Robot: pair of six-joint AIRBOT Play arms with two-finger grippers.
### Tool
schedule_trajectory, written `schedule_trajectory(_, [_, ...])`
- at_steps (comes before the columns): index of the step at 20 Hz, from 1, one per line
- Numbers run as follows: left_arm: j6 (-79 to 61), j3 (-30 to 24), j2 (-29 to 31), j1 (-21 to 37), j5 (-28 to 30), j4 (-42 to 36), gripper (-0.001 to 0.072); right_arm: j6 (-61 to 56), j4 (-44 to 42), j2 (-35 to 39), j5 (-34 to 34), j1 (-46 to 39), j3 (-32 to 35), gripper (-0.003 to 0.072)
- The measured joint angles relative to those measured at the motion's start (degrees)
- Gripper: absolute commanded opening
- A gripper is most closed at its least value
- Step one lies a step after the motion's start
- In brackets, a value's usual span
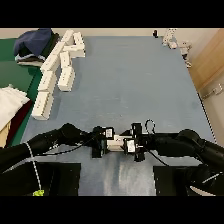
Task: Fold the box.
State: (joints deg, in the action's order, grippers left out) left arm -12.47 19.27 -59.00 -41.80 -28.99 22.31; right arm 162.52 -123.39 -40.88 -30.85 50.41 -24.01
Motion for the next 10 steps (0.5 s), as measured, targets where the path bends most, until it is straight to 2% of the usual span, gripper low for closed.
schedule_trajectory(1, [0.0,0.0,0.0,0.0,0.0,0.0,0.0477,-2.0,0.0,0.9,0.0,0.0,0.0,0.0044])
schedule_trajectory(2, [0.0,0.0,0.0,0.0,0.0,0.0,0.0477,-5.3,0.0,1.8,-0.1,-0.2,0.0,0.0002])
schedule_trajectory(6, [0.0,0.0,0.0,0.0,0.0,0.0,0.0477,-21.0,-2.6,4.5,1.2,-0.3,2.1,0.0002])
schedule_trajectory(10, [0.0,0.0,0.0,0.0,0.0,0.0,0.0477,-30.4,-9.9,7.0,11.6,1.7,8.6,0.0002])
